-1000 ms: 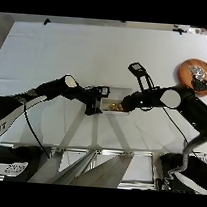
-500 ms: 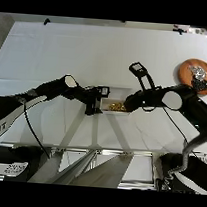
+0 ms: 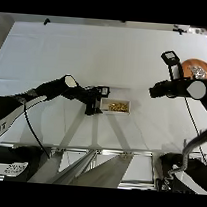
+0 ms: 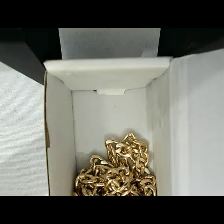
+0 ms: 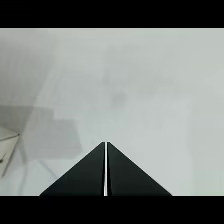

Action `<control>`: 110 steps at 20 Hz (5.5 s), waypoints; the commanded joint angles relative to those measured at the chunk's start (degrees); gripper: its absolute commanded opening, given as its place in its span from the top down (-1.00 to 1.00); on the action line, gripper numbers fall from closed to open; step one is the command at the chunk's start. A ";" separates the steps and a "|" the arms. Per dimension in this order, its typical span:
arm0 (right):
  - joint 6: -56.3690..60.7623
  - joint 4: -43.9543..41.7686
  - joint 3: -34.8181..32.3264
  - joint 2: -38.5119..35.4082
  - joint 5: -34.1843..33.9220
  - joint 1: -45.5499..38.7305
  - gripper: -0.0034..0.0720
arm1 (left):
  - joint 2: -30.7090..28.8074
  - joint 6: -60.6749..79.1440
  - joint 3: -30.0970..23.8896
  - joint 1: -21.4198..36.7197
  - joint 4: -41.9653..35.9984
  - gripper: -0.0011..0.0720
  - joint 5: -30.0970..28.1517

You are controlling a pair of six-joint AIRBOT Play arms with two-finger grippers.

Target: Fold the box and place the chain.

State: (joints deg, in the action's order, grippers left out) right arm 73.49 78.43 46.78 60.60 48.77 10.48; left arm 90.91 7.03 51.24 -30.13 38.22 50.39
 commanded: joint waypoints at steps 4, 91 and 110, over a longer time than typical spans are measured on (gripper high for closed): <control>-24.26 -30.91 2.89 16.83 -2.93 -2.47 0.90 | -0.04 0.02 0.02 0.02 0.00 -0.16 -0.02; -26.80 -5.07 -2.40 4.42 -10.71 29.09 0.33 | -0.02 0.00 0.00 0.02 0.00 -0.16 -0.02; -23.76 -5.09 -4.90 4.39 -11.82 33.18 0.33 | -0.04 0.02 0.02 0.02 0.00 -0.16 0.00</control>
State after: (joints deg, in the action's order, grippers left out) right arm 49.34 73.36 42.02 65.04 36.97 42.87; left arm 90.89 7.11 51.24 -30.13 38.26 50.37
